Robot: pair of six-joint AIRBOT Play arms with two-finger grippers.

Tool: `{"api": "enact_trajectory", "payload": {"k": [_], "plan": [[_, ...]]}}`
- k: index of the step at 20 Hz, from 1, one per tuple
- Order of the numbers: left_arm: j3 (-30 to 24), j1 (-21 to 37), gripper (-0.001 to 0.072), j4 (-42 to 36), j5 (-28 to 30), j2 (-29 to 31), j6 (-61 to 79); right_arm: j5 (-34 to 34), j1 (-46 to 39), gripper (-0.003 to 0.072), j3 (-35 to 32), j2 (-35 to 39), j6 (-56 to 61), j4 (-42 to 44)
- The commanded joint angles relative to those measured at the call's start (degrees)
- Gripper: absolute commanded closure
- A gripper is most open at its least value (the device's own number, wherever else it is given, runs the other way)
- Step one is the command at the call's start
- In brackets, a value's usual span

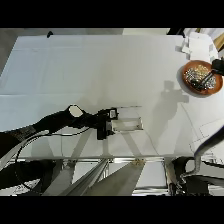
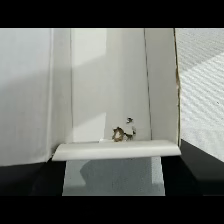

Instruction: Fold the box and place the chain.

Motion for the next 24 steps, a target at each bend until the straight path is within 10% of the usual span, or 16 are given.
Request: {"api": "enact_trajectory", "payload": {"k": [1,14,24], "plan": [[-0.02,0.04,0.0578,0.02,0.02,-0.02,0.02,7.32,0.07,0.0670,0.02,8.04,-7.30,10.38],[-0.02,0.04,0.0578,0.02,0.00,-0.02,0.00,27.21,17.33,0.0670,0.00,26.58,-8.76,21.77],[-0.02,0.04,0.0578,0.02,0.00,-0.02,0.02,27.47,36.20,0.0670,-0.42,35.93,-5.62,22.45]]}}
